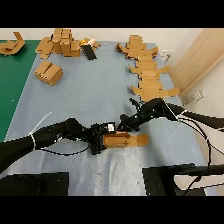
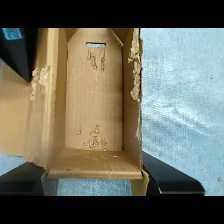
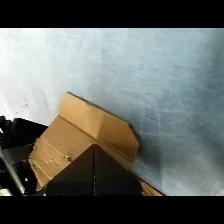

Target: Fold the box.

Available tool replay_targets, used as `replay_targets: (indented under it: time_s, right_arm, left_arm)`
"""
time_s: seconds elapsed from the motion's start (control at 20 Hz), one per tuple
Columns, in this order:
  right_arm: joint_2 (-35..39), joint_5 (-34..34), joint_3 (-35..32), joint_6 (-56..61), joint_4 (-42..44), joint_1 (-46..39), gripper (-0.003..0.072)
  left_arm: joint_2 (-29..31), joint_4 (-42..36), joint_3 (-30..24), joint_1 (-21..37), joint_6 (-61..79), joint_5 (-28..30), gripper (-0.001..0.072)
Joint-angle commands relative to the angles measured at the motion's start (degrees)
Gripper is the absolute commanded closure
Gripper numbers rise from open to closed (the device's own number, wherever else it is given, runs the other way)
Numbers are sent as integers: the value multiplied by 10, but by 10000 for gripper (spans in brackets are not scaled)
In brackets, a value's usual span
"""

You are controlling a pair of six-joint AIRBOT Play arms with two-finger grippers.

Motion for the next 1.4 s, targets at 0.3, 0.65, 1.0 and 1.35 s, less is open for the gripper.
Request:
replay_targets:
  time_s: [0.3, 0.65, 1.0, 1.35]
  right_arm:
    - [95, 19, 22, -73, -37, -31, 685]
    - [365, -27, -80, -29, -283, 12, 683]
    - [403, 6, -150, -304, -352, 117, 157]
    - [327, 143, -149, -452, -329, 141, 115]
  left_arm:
    - [0, 0, 0, -1, 0, 0, 300]
    - [0, 0, 0, -1, 0, 0, 299]
    - [0, 0, 0, -1, 0, 0, 299]
    - [0, 0, 0, -1, 0, 0, 300]
